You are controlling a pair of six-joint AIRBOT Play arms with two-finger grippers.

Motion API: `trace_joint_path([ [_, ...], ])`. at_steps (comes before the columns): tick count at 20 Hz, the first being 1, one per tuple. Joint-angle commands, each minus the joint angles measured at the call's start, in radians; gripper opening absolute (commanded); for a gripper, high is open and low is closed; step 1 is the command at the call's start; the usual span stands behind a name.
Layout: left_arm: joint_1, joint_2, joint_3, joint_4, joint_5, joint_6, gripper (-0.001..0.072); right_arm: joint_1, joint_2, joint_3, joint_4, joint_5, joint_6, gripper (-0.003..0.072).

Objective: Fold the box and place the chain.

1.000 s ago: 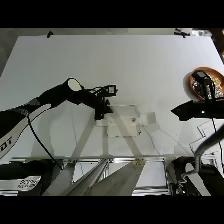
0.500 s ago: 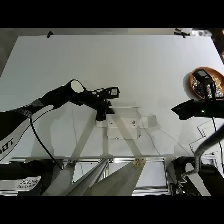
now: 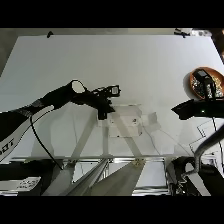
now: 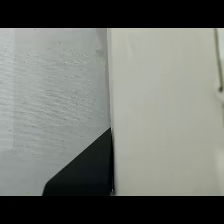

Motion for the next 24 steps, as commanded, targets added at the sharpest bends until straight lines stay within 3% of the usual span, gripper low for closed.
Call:
trace_joint_path([
  [1,-0.040,-0.002,-0.001,0.151,0.030,-0.092,0.0000,-0.001,0.000,0.000,0.000,0.000,0.000,0.0173],
  [7,-0.070,-0.001,-0.001,0.132,0.103,-0.153,0.0000,-0.001,0.000,0.000,0.000,0.000,0.000,0.0156],
  [21,-0.068,0.069,-0.001,0.108,0.011,-0.146,0.0016,-0.001,0.001,-0.001,0.000,-0.014,0.001,0.0156],
  [24,-0.068,0.069,-0.001,0.108,-0.037,-0.149,0.0119,-0.001,0.001,0.000,0.000,-0.014,0.001,0.0156],
])
